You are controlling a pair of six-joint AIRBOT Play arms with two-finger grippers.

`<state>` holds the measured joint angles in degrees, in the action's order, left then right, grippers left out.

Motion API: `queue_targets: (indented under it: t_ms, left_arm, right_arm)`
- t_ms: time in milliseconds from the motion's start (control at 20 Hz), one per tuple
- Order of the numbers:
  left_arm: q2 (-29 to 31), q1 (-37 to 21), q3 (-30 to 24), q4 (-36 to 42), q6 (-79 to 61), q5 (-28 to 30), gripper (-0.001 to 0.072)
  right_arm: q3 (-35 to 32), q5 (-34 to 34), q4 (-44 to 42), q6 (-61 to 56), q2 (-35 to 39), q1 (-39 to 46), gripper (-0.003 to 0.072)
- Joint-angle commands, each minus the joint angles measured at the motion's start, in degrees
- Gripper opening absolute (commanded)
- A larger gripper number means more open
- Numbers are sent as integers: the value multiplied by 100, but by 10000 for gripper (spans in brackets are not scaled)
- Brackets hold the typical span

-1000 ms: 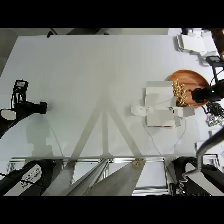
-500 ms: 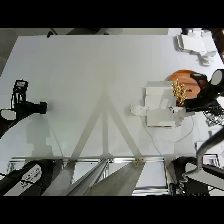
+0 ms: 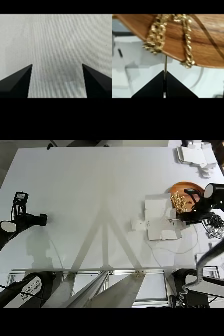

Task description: Fold the box and place the chain.

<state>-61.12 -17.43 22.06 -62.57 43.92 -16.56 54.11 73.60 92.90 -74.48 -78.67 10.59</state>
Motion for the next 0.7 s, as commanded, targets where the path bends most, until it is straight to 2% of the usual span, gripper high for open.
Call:
queue_targets:
  t_ms: [0, 150, 300, 400, 650]
  left_arm:
    - [-2, -4, -2, 0, 0, 2, 697]
    - [-2, -4, -2, 0, 0, 2, 697]
    - [-2, -4, -2, 0, 0, 4, 697]
    - [-2, -4, -2, 0, 0, 2, 697]
    - [-2, -4, -2, 0, 0, 2, 697]
  right_arm:
    - [-2, 79, -616, 938, 431, 2, 8]
    - [-7, 111, -1954, 2028, 1121, 2, 8]
    - [-170, 114, -3060, 2789, 1453, 2, 7]
    - [-568, -162, -3862, 3167, 1580, 0, 7]
    - [-2127, -1425, -5501, 4232, 1989, -151, 6]
